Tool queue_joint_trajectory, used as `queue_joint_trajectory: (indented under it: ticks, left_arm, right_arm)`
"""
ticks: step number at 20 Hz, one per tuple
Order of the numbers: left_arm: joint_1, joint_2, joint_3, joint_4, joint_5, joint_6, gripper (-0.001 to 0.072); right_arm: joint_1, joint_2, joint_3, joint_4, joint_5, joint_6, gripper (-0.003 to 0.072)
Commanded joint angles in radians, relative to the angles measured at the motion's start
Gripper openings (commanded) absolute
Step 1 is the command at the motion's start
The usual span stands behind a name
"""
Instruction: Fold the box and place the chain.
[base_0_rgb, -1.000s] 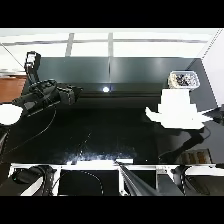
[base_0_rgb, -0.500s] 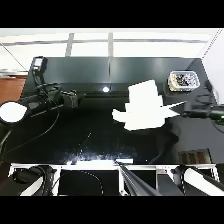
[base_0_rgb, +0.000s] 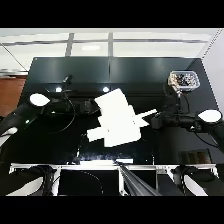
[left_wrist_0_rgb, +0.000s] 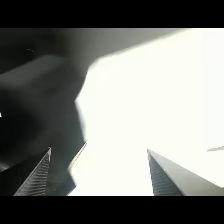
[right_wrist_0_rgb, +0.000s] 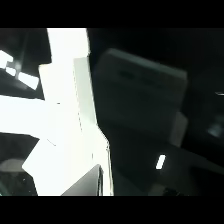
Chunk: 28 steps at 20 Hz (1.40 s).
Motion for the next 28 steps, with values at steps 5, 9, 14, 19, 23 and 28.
queue_joint_trajectory:
  ticks: [5, 9, 14, 19, 23, 28]
  left_arm:
    - [0.038, -0.275, 0.000, -0.259, -0.315, 0.395, 0.0690]
    - [0.039, -0.303, 0.000, -0.268, -0.369, 0.530, 0.0690]
    - [0.039, -0.307, 0.000, -0.298, -0.473, 0.761, 0.0476]
    - [0.039, -0.318, 0.000, -0.232, -0.476, 0.766, 0.0119]
    - [0.039, -0.317, 0.010, -0.214, -0.489, 0.809, 0.0025]
    - [-0.011, -0.272, 0.115, -0.032, -0.496, 0.902, 0.0021]
  right_arm:
    - [0.111, 0.011, -0.009, 0.001, -0.067, 0.052, 0.0041]
    - [0.111, 0.011, -0.009, 0.001, -0.068, 0.071, 0.0041]
    - [0.111, 0.011, -0.009, 0.000, -0.071, 0.089, 0.0041]
    - [0.111, 0.011, -0.009, 0.000, -0.091, 0.095, 0.0042]
    - [0.053, 0.012, 0.005, -0.027, -0.063, 0.101, 0.0697]
    - [-0.141, 0.012, 0.185, -0.373, 0.244, 0.092, 0.0698]
